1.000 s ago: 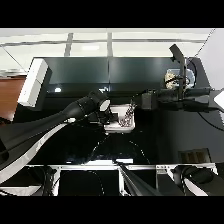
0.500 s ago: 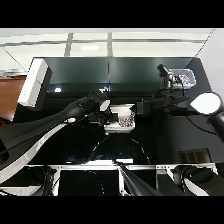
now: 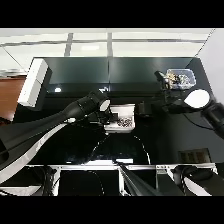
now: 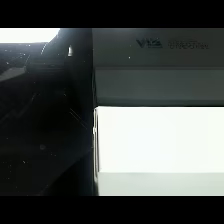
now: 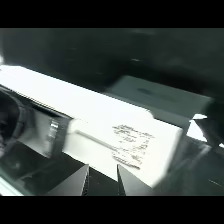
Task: Fold the box and place the chain.
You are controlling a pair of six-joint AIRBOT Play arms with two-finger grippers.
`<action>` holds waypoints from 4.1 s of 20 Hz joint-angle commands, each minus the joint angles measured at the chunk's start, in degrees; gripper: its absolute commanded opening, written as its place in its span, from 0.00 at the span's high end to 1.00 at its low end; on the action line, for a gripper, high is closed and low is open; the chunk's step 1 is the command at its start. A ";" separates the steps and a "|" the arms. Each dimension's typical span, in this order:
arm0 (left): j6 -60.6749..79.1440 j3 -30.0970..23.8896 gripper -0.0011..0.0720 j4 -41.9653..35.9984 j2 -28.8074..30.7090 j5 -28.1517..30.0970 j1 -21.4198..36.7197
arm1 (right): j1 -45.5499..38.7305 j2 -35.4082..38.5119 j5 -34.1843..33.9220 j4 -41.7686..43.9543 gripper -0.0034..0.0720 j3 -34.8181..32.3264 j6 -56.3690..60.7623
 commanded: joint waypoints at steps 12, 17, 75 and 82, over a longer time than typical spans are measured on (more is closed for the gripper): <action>0.04 0.00 0.95 -0.94 0.00 0.72 0.04 | -18.27 4.74 1.88 -25.38 0.68 0.70 1.84; -0.81 0.96 0.88 -1.11 0.09 1.66 0.04 | -18.27 4.74 2.75 -25.27 0.68 0.68 0.70; 148.58 -29.59 0.09 -59.25 11.26 23.02 19.17 | -12.07 4.74 -2.51 -19.67 0.71 -6.67 3.39; 148.61 -29.59 0.42 -59.23 11.26 23.67 18.97 | -7.50 4.31 -17.18 -4.85 0.67 -6.64 2.84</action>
